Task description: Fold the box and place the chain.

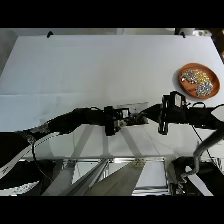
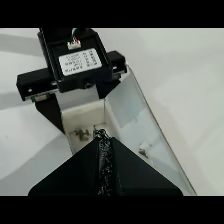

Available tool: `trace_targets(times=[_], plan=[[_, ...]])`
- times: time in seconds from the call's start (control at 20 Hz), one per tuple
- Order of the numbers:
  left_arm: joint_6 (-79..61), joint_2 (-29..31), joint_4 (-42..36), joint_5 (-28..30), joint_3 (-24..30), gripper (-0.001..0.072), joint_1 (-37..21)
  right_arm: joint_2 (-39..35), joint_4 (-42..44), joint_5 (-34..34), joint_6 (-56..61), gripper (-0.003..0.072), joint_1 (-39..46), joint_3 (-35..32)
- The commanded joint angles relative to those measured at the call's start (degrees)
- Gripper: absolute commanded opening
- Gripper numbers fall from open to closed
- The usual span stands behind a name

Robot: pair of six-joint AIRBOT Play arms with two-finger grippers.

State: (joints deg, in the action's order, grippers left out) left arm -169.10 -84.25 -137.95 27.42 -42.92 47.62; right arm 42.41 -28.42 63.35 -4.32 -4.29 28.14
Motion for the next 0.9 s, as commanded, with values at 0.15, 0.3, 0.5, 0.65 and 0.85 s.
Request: trace_targets(times=[0.15, 0.3, 0.5, 0.65, 0.85], plan=[[0.0, 0.0, 0.0, 0.0, 0.0, 0.0153, 0.0, 6.2, 0.4, -3.4, 0.0, 0.0181, 0.0, 0.3], [0.0, 0.0, 0.0, 0.0, 0.0, 0.0153, 0.0, 8.2, -1.4, 2.6, 0.0, 0.018, 1.4, 5.3], [0.0, 0.0, 0.0, 0.0, 0.0, 0.0153, 0.0, 18.2, -1.7, 15.6, 9.3, 0.0016, 4.0, 23.2], [0.0, 0.0, 0.0, 0.0, 0.0, 0.0153, 0.0, 28.2, -3.6, 20.1, 14.4, 0.0016, 3.9, 35.8], [0.0, 0.0, 0.0, 0.0, 0.0, 0.0153, 0.0, 39.6, -8.5, 20.0, 15.4, 0.0017, 3.7, 40.1]])
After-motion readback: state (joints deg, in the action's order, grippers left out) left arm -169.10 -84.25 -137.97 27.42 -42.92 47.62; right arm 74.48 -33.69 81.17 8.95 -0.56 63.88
